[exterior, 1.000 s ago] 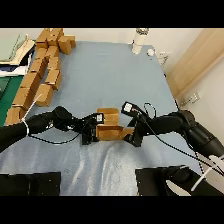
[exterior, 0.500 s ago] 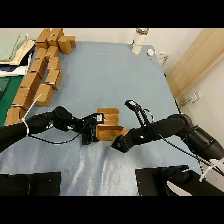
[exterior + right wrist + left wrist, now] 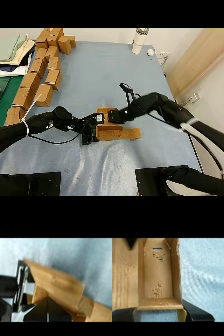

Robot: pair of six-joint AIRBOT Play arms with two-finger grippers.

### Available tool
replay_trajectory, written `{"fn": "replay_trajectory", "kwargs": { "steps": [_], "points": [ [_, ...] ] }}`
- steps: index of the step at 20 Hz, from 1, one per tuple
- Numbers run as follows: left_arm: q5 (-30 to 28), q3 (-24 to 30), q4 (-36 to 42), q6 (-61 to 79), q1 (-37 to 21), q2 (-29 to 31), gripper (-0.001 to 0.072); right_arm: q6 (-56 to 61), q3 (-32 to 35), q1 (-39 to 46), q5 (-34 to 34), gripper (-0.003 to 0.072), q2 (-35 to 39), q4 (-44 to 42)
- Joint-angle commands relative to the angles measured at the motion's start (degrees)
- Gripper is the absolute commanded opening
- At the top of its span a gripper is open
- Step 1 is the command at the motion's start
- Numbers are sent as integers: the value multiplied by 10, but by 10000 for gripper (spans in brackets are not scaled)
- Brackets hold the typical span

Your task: Fold the box.

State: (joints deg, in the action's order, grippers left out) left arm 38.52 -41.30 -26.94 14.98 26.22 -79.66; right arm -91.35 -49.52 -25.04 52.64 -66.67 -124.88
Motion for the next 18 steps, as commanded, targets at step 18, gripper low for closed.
{"fn": "replay_trajectory", "kwargs": {
  "steps": [18],
  "points": [
    [0, 0, 0, 0, 0, 0, 404, -92, -95, 27, 56, 5, -69, 76]
  ]
}}
